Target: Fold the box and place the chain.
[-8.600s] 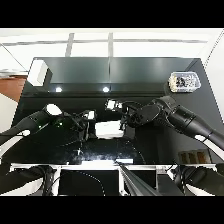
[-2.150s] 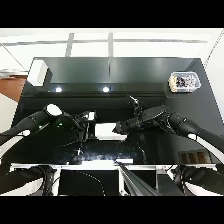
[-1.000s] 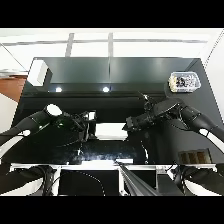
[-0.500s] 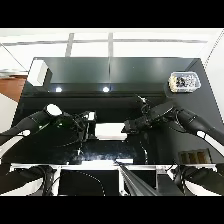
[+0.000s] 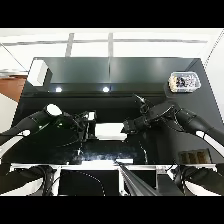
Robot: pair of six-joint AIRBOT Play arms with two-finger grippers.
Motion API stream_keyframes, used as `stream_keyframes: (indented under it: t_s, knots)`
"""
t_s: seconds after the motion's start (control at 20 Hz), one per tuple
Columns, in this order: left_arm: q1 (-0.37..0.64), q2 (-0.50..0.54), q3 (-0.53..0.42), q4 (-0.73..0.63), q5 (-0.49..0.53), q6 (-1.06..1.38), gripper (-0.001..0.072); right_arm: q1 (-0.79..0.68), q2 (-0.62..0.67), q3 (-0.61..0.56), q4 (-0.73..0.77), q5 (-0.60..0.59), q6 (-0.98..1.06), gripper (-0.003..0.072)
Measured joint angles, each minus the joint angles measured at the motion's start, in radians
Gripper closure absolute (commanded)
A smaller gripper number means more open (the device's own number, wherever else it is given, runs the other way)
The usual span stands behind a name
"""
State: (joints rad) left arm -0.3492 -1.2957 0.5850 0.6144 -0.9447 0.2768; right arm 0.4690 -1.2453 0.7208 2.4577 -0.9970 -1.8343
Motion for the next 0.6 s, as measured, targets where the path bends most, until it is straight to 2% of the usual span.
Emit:
stream_keyframes:
  t_s: [0.25, 0.3, 0.35, 0.4, 0.6]
  knots:
    - [0.000, 0.000, 0.000, -0.001, 0.003, 0.001, 0.0199, -0.035, 0.035, 0.111, 0.013, -0.063, -0.016, 0.0662]
    - [0.000, 0.000, 0.000, -0.001, 0.003, 0.001, 0.0164, -0.055, 0.043, 0.130, 0.018, -0.069, -0.018, 0.0662]
    - [0.000, 0.000, 0.000, 0.000, 0.003, 0.001, 0.0062, -0.077, 0.051, 0.144, 0.016, -0.077, -0.021, 0.0662]
    - [0.000, 0.002, 0.000, 0.002, 0.002, 0.002, -0.0003, -0.105, 0.061, 0.155, 0.016, -0.084, -0.021, 0.0662]
    - [0.004, 0.029, 0.000, 0.007, 0.002, -0.026, -0.0003, -0.214, 0.092, 0.175, 0.003, -0.122, -0.024, 0.0662]
